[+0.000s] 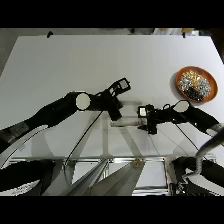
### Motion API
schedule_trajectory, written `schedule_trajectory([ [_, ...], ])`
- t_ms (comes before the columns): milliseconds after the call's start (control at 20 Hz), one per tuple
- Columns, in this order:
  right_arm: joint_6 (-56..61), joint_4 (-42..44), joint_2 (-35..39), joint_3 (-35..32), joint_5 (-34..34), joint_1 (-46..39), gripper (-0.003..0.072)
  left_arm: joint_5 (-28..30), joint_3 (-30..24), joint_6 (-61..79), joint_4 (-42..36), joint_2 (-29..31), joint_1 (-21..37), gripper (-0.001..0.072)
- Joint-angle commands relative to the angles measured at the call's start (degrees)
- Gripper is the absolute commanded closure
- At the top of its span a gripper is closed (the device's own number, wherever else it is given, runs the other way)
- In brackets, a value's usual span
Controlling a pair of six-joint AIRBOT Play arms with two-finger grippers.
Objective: Fold the box and place the chain.
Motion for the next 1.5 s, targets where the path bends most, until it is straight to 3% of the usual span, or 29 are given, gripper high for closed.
schedule_trajectory([
  [0, -0.02, -0.02, 0.0, 0.02, 0.04, -0.02, 0.0275, 3.39, -0.02, -3.39, -0.04, -4.2, 1.25, 0.0706],
  [250, -0.02, -0.02, 0.0, 0.02, 0.04, -0.04, 0.0275, -0.04, 0.0, -3.41, 0.31, -5.46, 1.29, 0.0703],
  [500, -0.02, -0.02, 0.0, 0.02, 0.04, -0.04, 0.0275, -5.33, 0.0, -3.52, 7.23, 2.38, 2.64, 0.0706],
  [600, -0.02, -0.02, 0.0, 0.02, 0.04, -0.04, 0.0275, -11.54, 0.0, -3.5, 12.55, 6.56, 2.97, 0.0706],
  [700, -0.02, -0.02, 0.0, 0.02, 0.04, -0.04, 0.0275, -21.24, -0.02, -3.5, 18.23, 9.49, 3.02, 0.0706],
  [850, -0.02, -0.02, 0.0, 0.02, 0.04, -0.02, 0.0275, -32.44, -0.52, -3.39, 19.8, 9.92, 3.15, 0.0705],
  [950, -0.02, -0.02, 0.0, 0.02, 0.04, -0.02, 0.0275, -30.14, -2.89, -1.86, 19.41, 9.9, 3.41, 0.0702],
  [1050, -0.02, -0.02, 0.0, 0.02, 0.04, -0.04, 0.0275, -24.28, -5.97, 2.32, 18.25, 9.9, 3.89, 0.0677],
  [1150, -0.02, -0.02, 0.0, 0.02, 0.02, -0.02, 0.0275, -18.18, -8.72, 7.32, 16.44, 9.88, 4.17, 0.0527],
  [1250, -0.02, -0.02, 0.0, 0.02, 0.07, -0.04, 0.0275, -14.27, -10.03, 12.02, 14.69, 9.14, 4.39, 0.0428],
  [1450, -0.02, -0.02, 0.0, 0.02, 0.07, -0.04, 0.0275, -10.95, -10.03, 19.71, 10.32, 4.7, 4.24, 0.0431],
])
